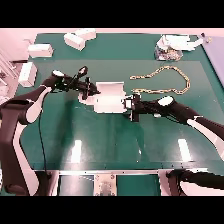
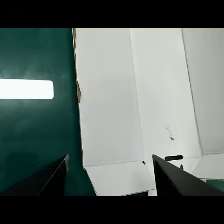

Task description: Fold the box and place the chain.

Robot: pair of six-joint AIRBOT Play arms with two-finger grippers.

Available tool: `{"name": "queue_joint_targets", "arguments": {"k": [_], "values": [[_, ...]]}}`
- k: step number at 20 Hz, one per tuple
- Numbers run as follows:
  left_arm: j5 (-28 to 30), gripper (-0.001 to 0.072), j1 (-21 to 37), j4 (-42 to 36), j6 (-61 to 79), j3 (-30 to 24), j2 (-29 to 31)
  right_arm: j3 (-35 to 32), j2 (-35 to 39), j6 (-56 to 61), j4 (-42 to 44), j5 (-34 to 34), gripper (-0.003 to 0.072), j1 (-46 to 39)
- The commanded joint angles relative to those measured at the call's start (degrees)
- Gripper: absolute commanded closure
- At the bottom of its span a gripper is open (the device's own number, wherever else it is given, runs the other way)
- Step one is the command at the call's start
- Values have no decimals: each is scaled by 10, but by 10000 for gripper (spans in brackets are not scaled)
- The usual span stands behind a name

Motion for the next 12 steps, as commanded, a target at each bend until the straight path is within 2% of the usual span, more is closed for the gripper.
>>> {"name": "queue_joint_targets", "arguments": {"k": [1, 7, 12], "values": [[0, 692, 0, 0, 0, 0, 0, 1, -1, -18, -1, -6, 51, 9], [0, 691, 0, 0, 0, 0, 0, 1, -30, -18, 13, -11, 52, 13], [0, 692, 0, 0, 0, 0, 0, 12, -37, -36, 35, -56, 51, 13]]}}
